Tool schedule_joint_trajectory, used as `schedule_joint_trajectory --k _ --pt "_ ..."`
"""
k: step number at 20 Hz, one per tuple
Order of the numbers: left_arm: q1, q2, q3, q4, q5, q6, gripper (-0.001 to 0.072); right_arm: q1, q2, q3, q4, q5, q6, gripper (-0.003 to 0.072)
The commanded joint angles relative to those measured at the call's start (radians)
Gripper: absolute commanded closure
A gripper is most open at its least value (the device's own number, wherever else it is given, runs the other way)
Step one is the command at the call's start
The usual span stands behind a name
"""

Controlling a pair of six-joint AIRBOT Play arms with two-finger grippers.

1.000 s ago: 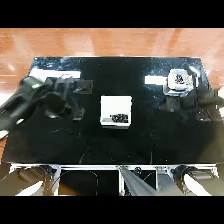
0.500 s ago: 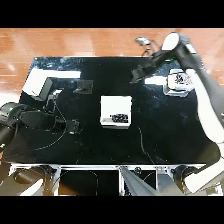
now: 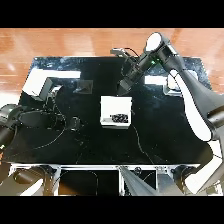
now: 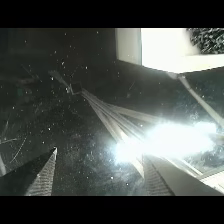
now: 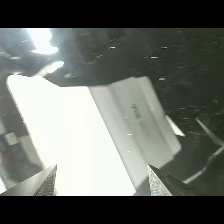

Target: Fold the box and place the chain.

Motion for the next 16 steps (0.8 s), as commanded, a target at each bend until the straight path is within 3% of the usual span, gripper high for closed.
schedule_joint_trajectory --k 1,5,10,16 --pt "0.001 0.001 -0.001 0.001 -0.013 0.003 0.0094 0.016 0.027 -0.020 0.040 0.036 -0.014 -0.0034" --pt "0.001 0.001 -0.001 0.001 -0.043 0.003 0.0094 0.038 0.044 -0.084 -0.007 0.012 -0.018 -0.0034" --pt "0.001 0.001 -0.001 0.001 -0.064 0.003 0.0093 0.032 0.055 -0.067 -0.005 -0.002 -0.024 -0.0034" --pt "0.001 0.001 -0.001 0.000 -0.083 0.002 0.0094 -0.020 0.052 -0.051 -0.085 -0.132 -0.011 -0.0034"
